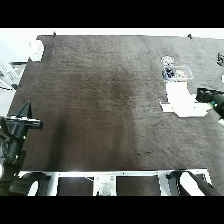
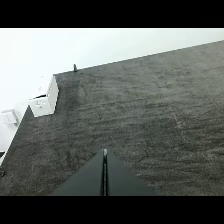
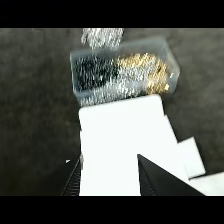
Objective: Fold the box and place the chain.
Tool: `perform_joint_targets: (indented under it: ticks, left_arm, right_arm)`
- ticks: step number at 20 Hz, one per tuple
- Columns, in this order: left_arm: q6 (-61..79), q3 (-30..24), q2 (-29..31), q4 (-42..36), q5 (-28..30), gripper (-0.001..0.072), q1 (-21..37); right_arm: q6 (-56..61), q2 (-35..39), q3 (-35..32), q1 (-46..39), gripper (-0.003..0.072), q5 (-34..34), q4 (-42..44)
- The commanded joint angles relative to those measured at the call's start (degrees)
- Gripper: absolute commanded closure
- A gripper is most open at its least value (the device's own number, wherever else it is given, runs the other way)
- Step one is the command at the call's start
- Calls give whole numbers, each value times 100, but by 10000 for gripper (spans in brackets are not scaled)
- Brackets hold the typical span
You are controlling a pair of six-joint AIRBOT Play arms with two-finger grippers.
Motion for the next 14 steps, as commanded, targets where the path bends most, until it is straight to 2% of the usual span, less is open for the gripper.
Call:
perform_joint_targets:
  ticks: [1,4,6,10,12,13,14]
  left_arm:
    - [2,2,0,2,-4,690,2]
    - [0,2,0,2,-2,691,2]
    - [2,2,2,2,2,690,2]
    - [2,2,0,2,2,690,2]
    - [0,2,0,2,2,690,2]
    - [2,2,0,2,4,690,2]
    - [2,2,0,2,2,690,2]
  right_arm:
    - [1648,-1338,1342,-1231,269,2096,-1832]
    - [1622,-1390,1950,-1709,276,1976,-1788]
    - [1987,-1661,2677,-1838,267,2251,-2422]
    - [2594,-3060,4616,-1829,266,3528,-3348]
    - [2865,-3853,5582,-1821,219,4052,-3506]
    - [2953,-4242,6033,-1821,171,4347,-3515]
    - [2951,-4575,6402,-1818,163,4631,-3517]
